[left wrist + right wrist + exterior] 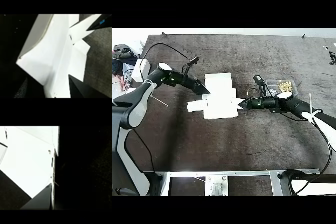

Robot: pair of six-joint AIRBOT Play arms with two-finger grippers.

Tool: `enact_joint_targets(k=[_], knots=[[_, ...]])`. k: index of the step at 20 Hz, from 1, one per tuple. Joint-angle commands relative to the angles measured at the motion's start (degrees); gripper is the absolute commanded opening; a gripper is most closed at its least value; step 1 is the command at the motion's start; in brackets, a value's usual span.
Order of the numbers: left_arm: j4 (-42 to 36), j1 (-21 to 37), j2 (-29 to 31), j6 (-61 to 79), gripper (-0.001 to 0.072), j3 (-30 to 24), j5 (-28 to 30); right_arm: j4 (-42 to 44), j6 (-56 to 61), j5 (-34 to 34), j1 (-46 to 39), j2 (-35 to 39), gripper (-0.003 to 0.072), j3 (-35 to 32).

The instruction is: Fold the box and place the chain.

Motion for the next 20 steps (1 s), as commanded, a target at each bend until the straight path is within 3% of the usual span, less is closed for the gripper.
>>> enact_joint_targets(k=[1, 2, 10, 12, 17, 18, 20], knots=[[-1.3, -0.1, -1.3, -0.3, 0.0521, 0.3, -2.8, 0.0, -0.1, -0.3, 0.0, 0.0, 0.0008, 0.0], [-1.3, -0.1, -1.3, -0.3, 0.0472, 0.3, -3.1, 0.0, -0.1, -0.2, 0.0, 0.0, 0.0008, 0.0], [-3.5, -0.2, -1.4, 0.7, 0.0463, 0.3, -4.3, 0.0, -0.1, -0.3, 0.1, 0.0, 0.0008, 0.0], [-3.4, -0.6, -1.4, 1.2, 0.0363, 0.3, -4.2, 0.0, -0.1, -0.5, 0.1, 0.0, 0.0008, 0.0], [1.1, -2.6, -1.4, 2.2, 0.0341, 0.3, -3.2, 0.0, -0.1, -0.6, 0.1, 0.0, 0.0008, 0.0], [1.1, -2.4, -1.4, 2.2, 0.0199, 0.3, -3.1, 0.0, -0.1, -0.5, 0.1, 0.0, 0.0008, 0.0], [1.1, -2.1, -1.4, 2.3, 0.0192, 0.3, -3.1, 0.0, -0.1, -0.5, 0.1, 0.0, 0.0008, 0.0]])
